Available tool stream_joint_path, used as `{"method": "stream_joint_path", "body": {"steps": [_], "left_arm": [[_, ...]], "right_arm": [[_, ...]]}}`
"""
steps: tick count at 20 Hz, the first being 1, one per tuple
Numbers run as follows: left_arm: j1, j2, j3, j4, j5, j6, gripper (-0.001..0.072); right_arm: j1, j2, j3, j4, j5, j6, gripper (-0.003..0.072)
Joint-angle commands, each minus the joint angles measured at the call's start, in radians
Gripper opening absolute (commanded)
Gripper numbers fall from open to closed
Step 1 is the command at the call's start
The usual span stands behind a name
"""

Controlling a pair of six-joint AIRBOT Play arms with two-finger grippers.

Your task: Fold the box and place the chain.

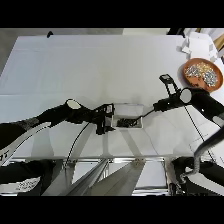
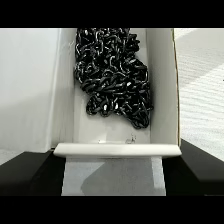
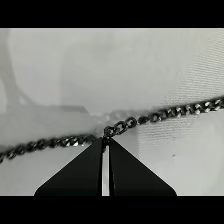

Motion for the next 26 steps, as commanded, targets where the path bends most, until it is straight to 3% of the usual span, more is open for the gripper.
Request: {"method": "stream_joint_path", "body": {"steps": [1,6,11,17,26], "left_arm": [[0.001,0.001,0.0,-0.001,0.0,0.0,0.0135],[0.001,0.001,0.0,-0.001,0.0,0.0,0.0135],[0.001,0.001,0.0,0.0,0.0,0.0,0.0135],[0.001,0.001,0.0,0.0,0.0,0.0,0.0135],[0.001,0.001,0.0,0.0,0.001,0.0,0.0135]], "right_arm": [[0.032,0.15,-0.001,0.004,0.064,-0.019,0.0018],[0.09,0.434,-0.002,0.061,0.172,-0.027,0.0018],[0.151,0.611,-0.003,0.249,0.194,-0.045,0.0018],[0.25,0.634,-0.003,0.47,0.17,-0.129,0.0018],[0.389,0.531,-0.056,0.564,-0.005,-0.17,0.0018]]}}
